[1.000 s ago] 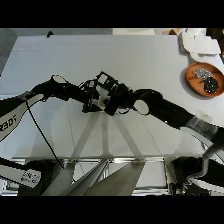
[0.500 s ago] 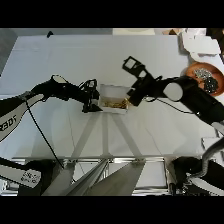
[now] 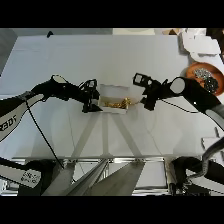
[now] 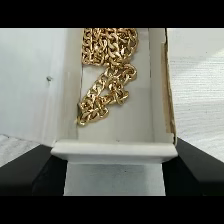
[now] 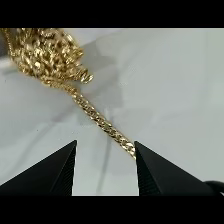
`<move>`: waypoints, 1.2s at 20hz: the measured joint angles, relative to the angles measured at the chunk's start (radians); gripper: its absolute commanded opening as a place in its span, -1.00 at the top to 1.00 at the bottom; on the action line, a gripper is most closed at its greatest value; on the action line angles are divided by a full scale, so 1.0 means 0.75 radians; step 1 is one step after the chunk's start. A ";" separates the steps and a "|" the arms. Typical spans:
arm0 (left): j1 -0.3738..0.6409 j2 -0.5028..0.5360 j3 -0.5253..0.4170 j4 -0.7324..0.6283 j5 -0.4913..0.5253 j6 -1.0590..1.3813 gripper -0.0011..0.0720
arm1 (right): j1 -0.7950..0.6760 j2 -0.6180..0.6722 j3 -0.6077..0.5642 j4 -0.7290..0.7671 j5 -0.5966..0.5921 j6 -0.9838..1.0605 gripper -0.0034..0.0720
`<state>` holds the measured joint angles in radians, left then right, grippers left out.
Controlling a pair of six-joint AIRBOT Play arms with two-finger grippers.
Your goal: Fold the box and place the chain.
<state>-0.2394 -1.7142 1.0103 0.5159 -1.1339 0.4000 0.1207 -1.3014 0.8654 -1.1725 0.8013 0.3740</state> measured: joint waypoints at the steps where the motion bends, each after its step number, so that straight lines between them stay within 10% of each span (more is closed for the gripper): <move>1: 0.000 0.000 0.000 0.001 0.000 -0.001 0.03 | -0.006 -0.041 -0.002 0.013 -0.008 -0.063 -0.17; 8: 0.000 0.000 0.000 0.000 0.000 0.000 0.03 | -0.020 -0.233 -0.004 0.145 -0.099 -0.230 -0.13; 12: 0.000 0.000 0.000 0.000 0.000 -0.001 0.03 | -0.020 -0.287 -0.004 0.190 -0.096 -0.246 0.88; 24: 0.000 0.000 0.000 0.000 0.000 -0.001 0.03 | -0.017 -0.112 -0.007 0.057 -0.111 0.005 0.88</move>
<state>-0.2394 -1.7142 1.0103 0.5159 -1.1339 0.3996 0.1078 -1.3857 0.8604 -1.1294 0.7177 0.3775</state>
